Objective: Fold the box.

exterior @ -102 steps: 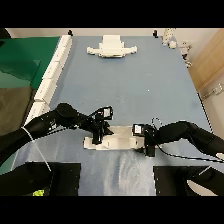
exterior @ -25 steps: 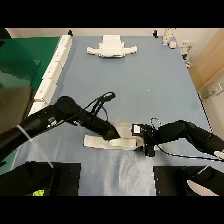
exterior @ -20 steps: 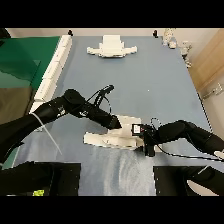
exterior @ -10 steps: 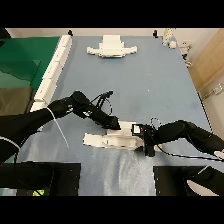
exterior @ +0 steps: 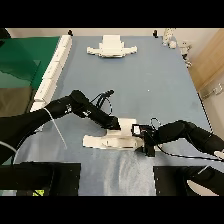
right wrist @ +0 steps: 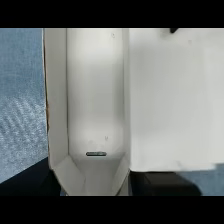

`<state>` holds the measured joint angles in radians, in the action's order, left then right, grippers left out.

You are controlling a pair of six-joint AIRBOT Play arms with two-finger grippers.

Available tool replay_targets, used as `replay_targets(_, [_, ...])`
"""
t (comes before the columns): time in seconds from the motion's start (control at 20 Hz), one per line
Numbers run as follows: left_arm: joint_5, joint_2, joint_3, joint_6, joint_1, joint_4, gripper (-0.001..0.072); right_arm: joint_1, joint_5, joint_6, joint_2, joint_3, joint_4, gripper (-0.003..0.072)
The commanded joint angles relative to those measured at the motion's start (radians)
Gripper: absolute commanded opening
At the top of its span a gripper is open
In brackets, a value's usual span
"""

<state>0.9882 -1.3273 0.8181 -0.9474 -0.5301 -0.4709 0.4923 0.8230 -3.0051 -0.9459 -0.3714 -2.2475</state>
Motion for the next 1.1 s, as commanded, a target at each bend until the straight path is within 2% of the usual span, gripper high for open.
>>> replay_targets(0.0, [0.018,0.120,0.001,0.076,0.000,-0.001,0.0236,0.000,-0.003,0.002,0.000,-0.001,-0.001,0.0534])
replay_targets(0.15, [0.036,0.262,0.001,0.125,0.000,-0.037,0.0236,0.000,-0.003,0.002,0.000,-0.001,-0.001,0.0534])
replay_targets(0.35, [0.116,0.390,0.000,0.141,-0.001,-0.296,0.0236,0.000,-0.003,0.002,0.000,-0.001,-0.001,0.0534])
replay_targets(0.5, [0.182,0.457,-0.001,0.261,-0.006,-0.436,0.0235,0.000,-0.003,0.002,0.000,-0.001,0.000,0.0534])
replay_targets(0.7, [0.190,0.500,-0.099,0.548,0.029,-0.425,0.0238,0.000,-0.003,0.002,0.000,-0.001,-0.001,0.0534])
replay_targets(0.75, [0.183,0.499,-0.142,0.603,0.050,-0.414,0.0335,0.000,-0.003,0.002,0.000,-0.001,0.000,0.0534])
replay_targets(0.8, [0.150,0.499,-0.187,0.648,0.067,-0.412,0.0521,0.000,-0.003,0.002,0.000,-0.001,-0.001,0.0534])
replay_targets(0.85, [0.094,0.499,-0.237,0.703,0.079,-0.412,0.0652,0.000,-0.003,0.002,0.000,-0.001,0.000,0.0534])
replay_targets(0.95, [-0.031,0.498,-0.313,0.835,0.082,-0.386,0.0661,0.000,-0.003,0.002,0.000,-0.001,0.000,0.0534])
replay_targets(1.05, [-0.102,0.480,-0.353,0.975,0.080,-0.303,0.0661,0.000,-0.003,0.002,0.000,-0.001,0.000,0.0534])
